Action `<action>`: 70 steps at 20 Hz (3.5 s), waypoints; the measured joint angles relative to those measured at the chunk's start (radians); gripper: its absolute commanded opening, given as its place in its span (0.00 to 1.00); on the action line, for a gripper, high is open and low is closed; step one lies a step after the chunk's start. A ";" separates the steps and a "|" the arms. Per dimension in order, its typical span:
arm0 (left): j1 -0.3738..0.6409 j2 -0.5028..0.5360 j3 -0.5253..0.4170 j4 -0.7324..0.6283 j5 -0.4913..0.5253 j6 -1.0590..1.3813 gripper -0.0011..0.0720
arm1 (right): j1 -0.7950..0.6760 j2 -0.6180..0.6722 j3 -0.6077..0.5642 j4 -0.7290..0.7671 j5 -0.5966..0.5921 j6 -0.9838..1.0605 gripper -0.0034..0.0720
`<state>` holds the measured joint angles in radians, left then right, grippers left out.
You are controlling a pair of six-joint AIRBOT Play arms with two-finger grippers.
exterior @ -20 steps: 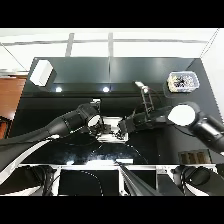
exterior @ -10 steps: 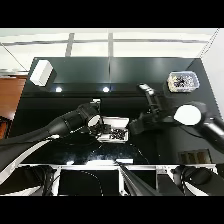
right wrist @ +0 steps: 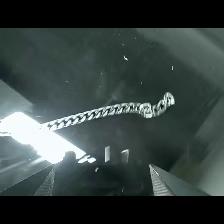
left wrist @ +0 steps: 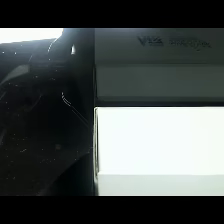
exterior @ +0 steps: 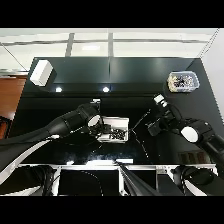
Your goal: Fold the box and place the chain.
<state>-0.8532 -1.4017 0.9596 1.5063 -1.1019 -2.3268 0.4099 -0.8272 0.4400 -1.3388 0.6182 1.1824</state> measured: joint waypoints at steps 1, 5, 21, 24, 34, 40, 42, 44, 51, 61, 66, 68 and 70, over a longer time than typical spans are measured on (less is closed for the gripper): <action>0.000 0.000 0.000 0.000 0.002 0.000 0.06 | 0.000 -0.025 -0.013 0.046 -0.023 -0.107 0.98; 0.000 0.000 0.000 0.000 0.000 0.000 0.06 | 0.002 -0.093 -0.033 0.334 -0.051 -0.616 0.98; 0.000 0.000 0.000 0.000 0.000 0.000 0.06 | 0.003 -0.298 0.016 0.626 -0.014 -1.120 0.92; 0.000 0.000 0.000 0.000 0.000 0.000 0.06 | 0.003 -0.310 0.016 0.633 -0.019 -1.123 0.66; 0.000 0.000 0.000 0.000 0.000 0.000 0.06 | 0.003 -0.302 0.016 0.616 -0.023 -1.041 0.07; 0.000 0.000 0.000 0.000 0.000 0.000 0.06 | 0.002 -0.177 0.082 0.517 0.118 -0.736 0.07; 0.000 0.000 0.000 0.000 0.000 0.000 0.06 | 0.002 -0.128 0.163 0.438 0.253 -0.557 0.07; 0.000 0.000 0.000 0.000 0.000 0.000 0.06 | 0.002 -0.094 0.256 0.400 0.385 -0.411 0.07; 0.000 0.000 0.000 0.000 0.001 0.000 0.06 | 0.002 -0.047 0.538 0.573 0.689 -0.129 0.07; 0.000 0.000 0.000 0.000 0.001 0.000 0.06 | 0.002 -0.043 0.619 0.874 0.678 -0.072 0.07; 0.000 0.000 0.000 0.000 0.001 0.000 0.06 | 0.002 -0.043 0.621 0.921 0.611 -0.067 0.07; 0.000 0.000 0.000 0.000 0.000 0.000 0.06 | 0.002 -0.045 0.616 0.873 0.597 -0.041 0.07; 0.000 0.000 0.000 0.000 0.000 0.000 0.06 | 0.005 -0.046 0.598 0.816 0.586 -0.013 0.07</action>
<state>-0.8532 -1.4017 0.9596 1.5059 -1.1015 -2.3268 0.4152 -0.8730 1.0382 -0.5228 1.2045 1.1698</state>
